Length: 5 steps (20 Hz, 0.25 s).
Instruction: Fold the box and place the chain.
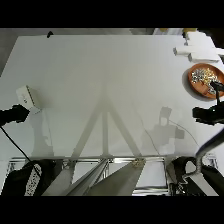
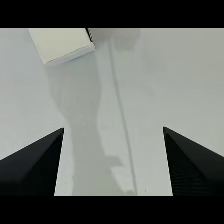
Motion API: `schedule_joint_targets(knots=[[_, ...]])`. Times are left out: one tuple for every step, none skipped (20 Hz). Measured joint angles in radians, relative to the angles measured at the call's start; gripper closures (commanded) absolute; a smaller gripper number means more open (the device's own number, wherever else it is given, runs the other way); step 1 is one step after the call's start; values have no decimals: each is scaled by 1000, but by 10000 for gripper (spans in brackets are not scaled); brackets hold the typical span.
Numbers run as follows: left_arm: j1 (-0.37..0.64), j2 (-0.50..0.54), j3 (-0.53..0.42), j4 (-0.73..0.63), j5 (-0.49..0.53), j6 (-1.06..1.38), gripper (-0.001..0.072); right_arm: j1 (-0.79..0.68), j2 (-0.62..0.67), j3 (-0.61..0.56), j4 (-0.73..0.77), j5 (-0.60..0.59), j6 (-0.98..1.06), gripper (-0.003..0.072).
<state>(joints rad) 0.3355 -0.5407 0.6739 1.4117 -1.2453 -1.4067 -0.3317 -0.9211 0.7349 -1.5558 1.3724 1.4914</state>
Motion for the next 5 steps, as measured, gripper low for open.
schedule_joint_targets(knots=[[0, 0, 0, 0, 5, 0, 20, 0, 0, 0, 0, 0, 0, 666], [0, 0, 0, 1, 12, 0, 20, 0, 0, 0, 0, 0, 0, 666], [0, 0, 0, 1, 15, 0, 20, 0, 0, 0, 0, 0, 0, 666], [0, 0, 0, 2, 18, 0, 20, 0, 0, 0, 0, 0, 0, 666], [0, 0, 0, 2, 20, 0, 19, 0, 0, 0, 0, 0, 0, 666]])
